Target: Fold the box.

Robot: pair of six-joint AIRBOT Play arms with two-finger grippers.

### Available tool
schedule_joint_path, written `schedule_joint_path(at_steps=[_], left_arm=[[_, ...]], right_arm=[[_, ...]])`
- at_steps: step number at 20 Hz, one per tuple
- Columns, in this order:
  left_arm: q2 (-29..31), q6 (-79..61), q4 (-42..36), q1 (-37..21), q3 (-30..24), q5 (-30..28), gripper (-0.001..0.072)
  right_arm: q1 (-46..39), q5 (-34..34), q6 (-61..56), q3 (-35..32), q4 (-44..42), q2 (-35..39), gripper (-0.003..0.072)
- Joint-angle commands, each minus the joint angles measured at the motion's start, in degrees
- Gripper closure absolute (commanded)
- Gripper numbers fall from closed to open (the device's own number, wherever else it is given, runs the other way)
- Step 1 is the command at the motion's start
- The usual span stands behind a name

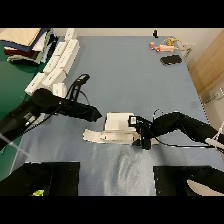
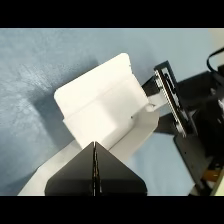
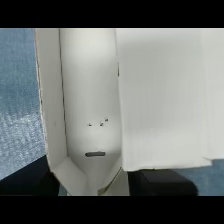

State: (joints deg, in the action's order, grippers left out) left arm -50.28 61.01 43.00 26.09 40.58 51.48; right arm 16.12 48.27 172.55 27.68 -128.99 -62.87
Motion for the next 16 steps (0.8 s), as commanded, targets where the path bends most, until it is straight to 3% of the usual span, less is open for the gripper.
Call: schedule_joint_path(at_steps=[1,3,4,5,12,16], left_arm=[[11.7,-5.3,7.7,-1.1,-2.5,6.2,0.0695],[16.4,-13.0,8.9,-1.1,-5.1,9.2,0.0647],[18.0,-16.1,9.4,-1.1,-6.3,9.7,0.0229],[18.9,-17.8,9.8,-1.1,-7.3,9.1,0.0007],[17.9,-34.9,9.7,0.3,-10.4,7.8,0.0007],[15.3,-45.9,8.3,-0.4,-17.4,2.3,0.0007]], right_arm=[[0.0,0.0,0.0,0.0,0.0,0.0,0.0177],[0.0,0.0,0.0,0.0,0.0,0.0,0.0178],[0.0,0.0,0.0,0.0,0.0,0.0,0.0178],[0.0,0.0,0.0,0.0,0.0,0.0,0.0177],[0.0,0.0,0.0,0.0,0.0,0.0,0.0178],[0.0,0.0,0.0,0.0,0.0,0.0,0.0177]])
